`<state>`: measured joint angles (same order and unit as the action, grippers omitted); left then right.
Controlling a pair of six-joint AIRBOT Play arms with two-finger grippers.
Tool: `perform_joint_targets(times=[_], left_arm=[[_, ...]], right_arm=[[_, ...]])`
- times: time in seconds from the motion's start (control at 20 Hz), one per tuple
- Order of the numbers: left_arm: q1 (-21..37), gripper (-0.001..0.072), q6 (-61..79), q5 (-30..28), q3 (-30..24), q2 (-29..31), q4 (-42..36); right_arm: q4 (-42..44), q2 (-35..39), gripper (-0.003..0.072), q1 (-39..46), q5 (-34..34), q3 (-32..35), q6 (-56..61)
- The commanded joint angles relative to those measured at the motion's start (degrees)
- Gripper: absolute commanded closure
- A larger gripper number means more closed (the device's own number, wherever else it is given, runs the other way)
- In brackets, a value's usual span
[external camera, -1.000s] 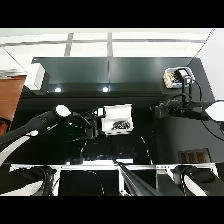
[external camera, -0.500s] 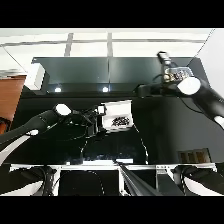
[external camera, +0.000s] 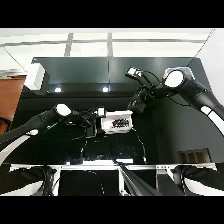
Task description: Fold the box and place the chain.
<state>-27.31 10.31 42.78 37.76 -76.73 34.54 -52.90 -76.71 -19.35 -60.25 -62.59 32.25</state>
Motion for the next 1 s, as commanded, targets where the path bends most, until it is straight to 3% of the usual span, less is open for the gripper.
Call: perform_joint_targets(times=[0.0,0.05,0.25,0.55,0.7,0.95], left_arm=[[0.0,0.0368,0.0,0.8,0.0,0.0,0.9],[0.0,0.0368,0.0,1.0,0.0,0.0,0.9],[-0.1,0.0368,-0.1,1.2,0.0,0.0,0.8],[-0.1,0.0368,-0.1,1.2,0.0,0.0,0.8],[-0.1,0.0368,-0.1,1.2,0.0,0.0,0.8],[-0.1,0.0368,-0.1,1.2,0.0,0.0,0.8]], right_arm=[[0.0,0.9,0.0033,-0.2,-4.6,-0.2,-3.4],[1.2,1.2,-0.0033,-0.9,-5.2,-0.2,-0.9],[2.0,1.1,-0.0033,-4.1,-4.2,0.1,-2.9],[2.0,2.9,-0.0030,-3.6,-11.1,0.5,-6.2],[3.3,2.9,-0.0029,-3.6,-5.7,5.2,-9.4],[5.3,2.9,-0.0025,-4.0,-3.7,8.0,-14.6]])
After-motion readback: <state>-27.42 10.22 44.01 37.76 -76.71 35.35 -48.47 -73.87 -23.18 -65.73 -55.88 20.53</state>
